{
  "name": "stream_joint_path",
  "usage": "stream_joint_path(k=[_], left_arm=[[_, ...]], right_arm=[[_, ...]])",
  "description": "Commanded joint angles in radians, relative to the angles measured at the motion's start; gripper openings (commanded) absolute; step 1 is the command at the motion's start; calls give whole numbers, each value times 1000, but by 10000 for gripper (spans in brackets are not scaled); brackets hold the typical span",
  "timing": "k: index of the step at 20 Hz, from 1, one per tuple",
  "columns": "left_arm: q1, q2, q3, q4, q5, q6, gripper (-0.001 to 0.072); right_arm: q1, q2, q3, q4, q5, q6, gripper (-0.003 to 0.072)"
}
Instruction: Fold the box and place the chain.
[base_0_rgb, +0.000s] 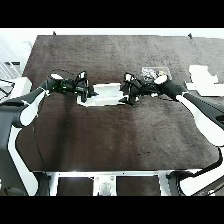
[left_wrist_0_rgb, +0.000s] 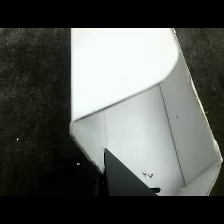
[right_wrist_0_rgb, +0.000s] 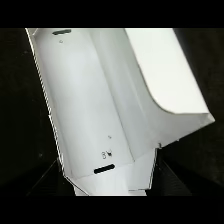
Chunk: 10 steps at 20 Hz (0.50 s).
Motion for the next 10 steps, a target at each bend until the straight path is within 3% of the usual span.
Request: stream_joint_path(k=[1, 10], left_arm=[[0, -1, 0, 0, 0, 0, 21], [0, -1, 0, 0, 0, 0, 21]], right_arm=[[-14, -61, 68, -4, 105, -13, 709], [-14, -184, 216, -2, 285, -30, 709]])
